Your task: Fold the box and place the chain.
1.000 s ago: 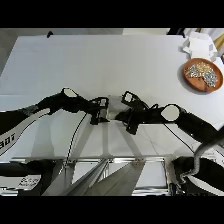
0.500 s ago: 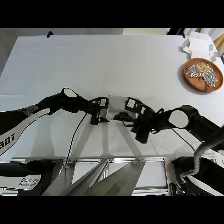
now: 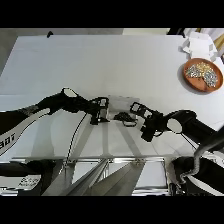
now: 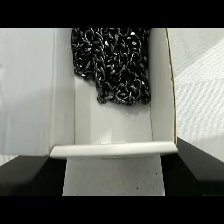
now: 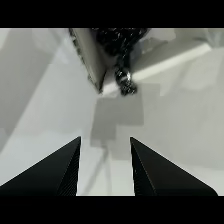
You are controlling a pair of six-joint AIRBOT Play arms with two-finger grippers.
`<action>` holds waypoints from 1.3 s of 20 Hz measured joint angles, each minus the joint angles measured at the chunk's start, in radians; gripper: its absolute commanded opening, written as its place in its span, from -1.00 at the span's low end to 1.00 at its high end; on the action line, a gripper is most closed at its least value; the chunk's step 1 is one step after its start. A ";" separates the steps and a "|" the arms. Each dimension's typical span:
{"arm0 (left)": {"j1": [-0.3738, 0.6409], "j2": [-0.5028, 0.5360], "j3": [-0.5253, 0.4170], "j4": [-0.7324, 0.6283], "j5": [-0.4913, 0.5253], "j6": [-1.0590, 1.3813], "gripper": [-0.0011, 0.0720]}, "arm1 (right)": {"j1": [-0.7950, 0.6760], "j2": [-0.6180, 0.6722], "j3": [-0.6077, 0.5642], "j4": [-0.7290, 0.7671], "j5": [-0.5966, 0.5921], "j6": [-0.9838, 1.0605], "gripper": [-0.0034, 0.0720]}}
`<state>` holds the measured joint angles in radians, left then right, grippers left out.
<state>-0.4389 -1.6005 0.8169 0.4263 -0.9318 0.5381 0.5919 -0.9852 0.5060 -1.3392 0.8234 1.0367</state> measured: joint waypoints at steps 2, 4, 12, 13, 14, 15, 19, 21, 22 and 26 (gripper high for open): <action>0.000 0.000 0.000 0.000 0.000 0.000 -0.55 | 0.000 -0.045 -0.006 0.018 -0.067 0.007 0.01; 0.000 0.000 0.000 0.000 0.000 0.000 -0.55 | 0.000 -0.078 -0.010 0.031 -0.112 0.008 -0.01; 0.000 0.000 0.000 0.000 0.000 0.000 -0.55 | 0.000 -0.113 -0.012 0.068 -0.208 0.003 -0.02; 0.000 0.000 0.000 0.000 0.000 0.000 -0.55 | 0.000 -0.113 -0.013 0.071 -0.213 0.003 -0.05; 0.000 0.000 0.000 0.000 0.000 0.000 -0.55 | 0.000 -0.114 -0.013 0.075 -0.218 0.002 -0.13; 0.000 0.000 0.000 0.000 0.000 -0.002 -0.55 | 0.000 -0.114 -0.014 0.078 -0.223 -0.004 -0.15; 0.000 0.000 0.000 0.000 0.001 -0.002 -0.55 | 0.000 -0.114 -0.017 0.087 -0.232 -0.014 -0.34; 0.000 0.000 0.000 -0.001 0.002 -0.002 -0.55 | 0.000 -0.115 -0.018 0.089 -0.235 -0.017 -0.49; 0.000 0.000 0.000 -0.002 0.003 -0.002 -0.55 | 0.000 -0.115 -0.018 0.090 -0.235 -0.020 -0.49; 0.000 0.000 0.000 0.000 -0.001 0.001 -0.55 | 0.000 -0.115 -0.018 0.103 -0.205 -0.042 -0.48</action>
<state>-0.4385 -1.6005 0.8169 0.4267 -0.9329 0.5392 0.5922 -1.1000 0.4885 -1.2358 0.6182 0.9947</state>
